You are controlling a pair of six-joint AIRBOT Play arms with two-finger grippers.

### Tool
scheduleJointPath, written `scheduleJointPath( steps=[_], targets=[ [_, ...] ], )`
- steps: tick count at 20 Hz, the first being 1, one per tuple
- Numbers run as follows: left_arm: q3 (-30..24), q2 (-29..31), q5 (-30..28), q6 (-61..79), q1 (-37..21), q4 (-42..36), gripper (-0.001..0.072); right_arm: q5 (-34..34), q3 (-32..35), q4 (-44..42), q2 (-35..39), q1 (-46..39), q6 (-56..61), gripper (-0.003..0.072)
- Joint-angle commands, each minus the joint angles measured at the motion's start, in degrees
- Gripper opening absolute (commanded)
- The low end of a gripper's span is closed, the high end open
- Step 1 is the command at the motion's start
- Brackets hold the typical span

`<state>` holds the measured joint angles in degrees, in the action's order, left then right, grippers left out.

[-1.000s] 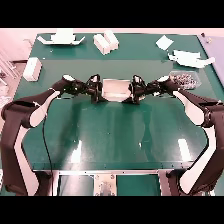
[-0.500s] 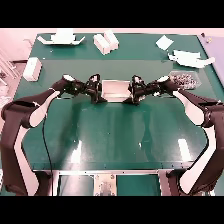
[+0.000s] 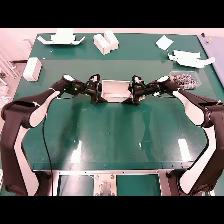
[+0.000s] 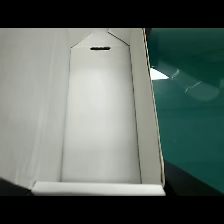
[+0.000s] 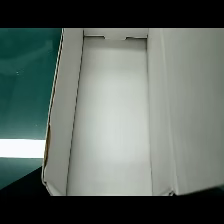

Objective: Fold the box and place the chain.

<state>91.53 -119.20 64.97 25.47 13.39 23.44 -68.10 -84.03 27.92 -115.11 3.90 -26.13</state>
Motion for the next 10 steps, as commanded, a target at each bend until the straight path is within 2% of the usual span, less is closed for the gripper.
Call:
scheduleJointPath(
  steps=[1,7,9,10],
  targets=[
    [-0.04,-0.04,0.02,0.07,0.02,0.09,0.0391,0.07,-0.02,-0.09,0.04,0.0,0.02,0.0558],
    [-0.04,-0.04,0.02,0.07,0.02,0.09,0.0391,-0.31,-0.09,-2.64,0.04,-0.09,0.33,0.056],
    [-0.04,-0.04,0.04,0.07,0.02,0.09,0.0391,-0.57,-0.52,-3.67,0.31,-0.66,0.66,0.072],
    [-0.04,-0.04,0.0,0.07,0.02,0.09,0.0391,-1.73,-0.72,-3.67,0.57,-0.98,0.61,0.072]
  ],
)
